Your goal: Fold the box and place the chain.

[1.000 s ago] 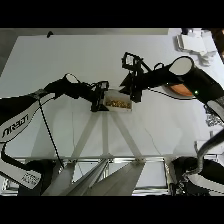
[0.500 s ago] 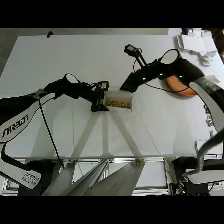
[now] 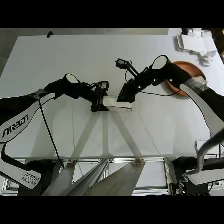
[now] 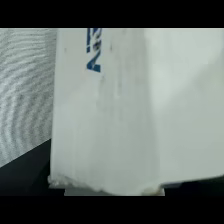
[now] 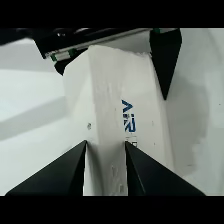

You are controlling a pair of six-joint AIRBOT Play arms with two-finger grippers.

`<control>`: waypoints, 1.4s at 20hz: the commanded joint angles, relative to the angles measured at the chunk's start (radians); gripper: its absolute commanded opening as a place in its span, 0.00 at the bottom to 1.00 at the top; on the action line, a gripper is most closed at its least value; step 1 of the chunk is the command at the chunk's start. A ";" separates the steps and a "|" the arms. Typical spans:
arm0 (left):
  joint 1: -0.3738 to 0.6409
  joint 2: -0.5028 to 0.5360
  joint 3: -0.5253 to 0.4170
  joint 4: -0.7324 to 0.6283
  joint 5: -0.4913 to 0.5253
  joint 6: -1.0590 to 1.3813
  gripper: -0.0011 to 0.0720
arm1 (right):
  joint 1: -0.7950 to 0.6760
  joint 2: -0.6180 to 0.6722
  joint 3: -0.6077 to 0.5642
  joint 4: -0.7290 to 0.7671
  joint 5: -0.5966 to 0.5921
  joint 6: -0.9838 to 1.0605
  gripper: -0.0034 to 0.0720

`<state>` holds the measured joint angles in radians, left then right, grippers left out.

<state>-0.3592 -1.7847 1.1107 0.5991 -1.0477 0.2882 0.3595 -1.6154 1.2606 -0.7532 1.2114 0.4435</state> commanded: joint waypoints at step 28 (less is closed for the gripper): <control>0.000 0.000 0.000 0.000 0.000 0.000 0.23 | 0.112 0.306 -0.392 -0.098 -0.497 -0.085 0.83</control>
<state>-0.3592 -1.7847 1.1107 0.5995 -1.0477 0.2882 0.4732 -1.3460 0.8692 -0.8829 0.7063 0.3588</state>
